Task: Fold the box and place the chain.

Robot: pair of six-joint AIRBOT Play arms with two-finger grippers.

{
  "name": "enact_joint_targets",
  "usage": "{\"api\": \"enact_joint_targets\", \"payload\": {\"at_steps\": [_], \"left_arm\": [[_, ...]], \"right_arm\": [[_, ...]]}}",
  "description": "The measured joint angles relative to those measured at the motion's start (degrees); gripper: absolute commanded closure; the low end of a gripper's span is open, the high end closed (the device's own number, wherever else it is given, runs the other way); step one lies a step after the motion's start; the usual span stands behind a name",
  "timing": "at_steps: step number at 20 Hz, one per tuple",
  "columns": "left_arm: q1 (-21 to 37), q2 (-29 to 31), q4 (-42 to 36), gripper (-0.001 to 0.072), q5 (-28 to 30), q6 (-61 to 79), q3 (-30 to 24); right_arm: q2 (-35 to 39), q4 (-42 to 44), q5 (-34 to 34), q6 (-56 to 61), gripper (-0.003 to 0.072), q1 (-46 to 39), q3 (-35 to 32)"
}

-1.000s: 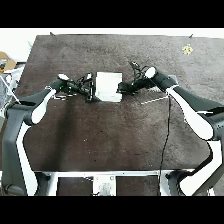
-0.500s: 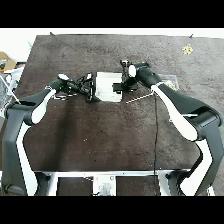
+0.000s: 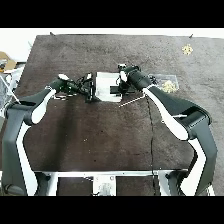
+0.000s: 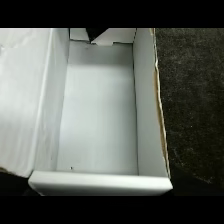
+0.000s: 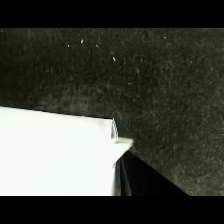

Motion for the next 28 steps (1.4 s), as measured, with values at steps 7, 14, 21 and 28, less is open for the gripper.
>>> {"api": "enact_joint_targets", "payload": {"at_steps": [7,14,21,28], "left_arm": [[0.0,0.0,0.0,0.0318,0.0,0.0,0.0],[0.0,0.0,0.0,0.0318,0.0,0.0,0.0],[0.0,0.0,0.0,0.0318,0.0,0.0,0.0],[0.0,0.0,0.0,0.0317,0.0,0.0,0.0]], "right_arm": [[-0.1,-1.0,-1.5,3.6,0.055,0.2,0.0],[-0.1,-1.2,-1.5,5.3,0.0668,0.1,0.0],[0.7,-1.4,-2.2,5.7,0.018,0.1,0.1],[5.1,-1.4,0.5,-0.5,0.018,-0.4,0.1]]}}
